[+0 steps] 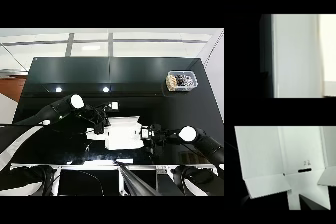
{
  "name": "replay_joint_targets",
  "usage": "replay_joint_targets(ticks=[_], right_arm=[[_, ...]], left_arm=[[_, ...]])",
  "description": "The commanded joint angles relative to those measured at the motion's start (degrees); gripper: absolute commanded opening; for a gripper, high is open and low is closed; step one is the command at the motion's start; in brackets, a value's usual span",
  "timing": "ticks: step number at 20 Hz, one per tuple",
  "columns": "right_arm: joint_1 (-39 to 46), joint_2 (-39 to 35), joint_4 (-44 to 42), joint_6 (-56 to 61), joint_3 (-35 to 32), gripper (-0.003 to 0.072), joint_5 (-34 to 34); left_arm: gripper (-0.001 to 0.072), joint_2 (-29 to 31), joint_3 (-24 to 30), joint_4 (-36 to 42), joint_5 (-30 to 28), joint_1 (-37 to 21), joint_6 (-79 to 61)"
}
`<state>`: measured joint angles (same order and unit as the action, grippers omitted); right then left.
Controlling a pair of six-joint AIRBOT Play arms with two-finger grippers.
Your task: Fold the box and place the chain.
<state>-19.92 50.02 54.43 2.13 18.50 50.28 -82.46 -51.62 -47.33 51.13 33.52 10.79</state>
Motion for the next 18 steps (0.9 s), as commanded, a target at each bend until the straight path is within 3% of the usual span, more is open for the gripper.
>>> replay_joint_targets(ticks=[1,5,11,18], right_arm=[[-0.1,0.1,0.2,0.4,0.4,0.0710,1.3],[-1.7,0.6,-7.9,0.3,0.4,0.0711,0.1],[-3.5,1.4,-12.7,-0.5,-0.2,0.0711,-5.7],[-1.8,-1.0,-7.5,6.3,3.8,0.0710,-3.0]], left_arm=[[0.0026,0.0,0.0,0.0,0.0,0.0,-0.1],[0.0027,0.0,0.0,0.0,0.0,0.0,-0.1],[0.0026,0.0,0.0,0.0,0.0,0.0,-0.1],[0.0025,0.6,-0.2,-1.0,0.2,0.0,-0.2]])
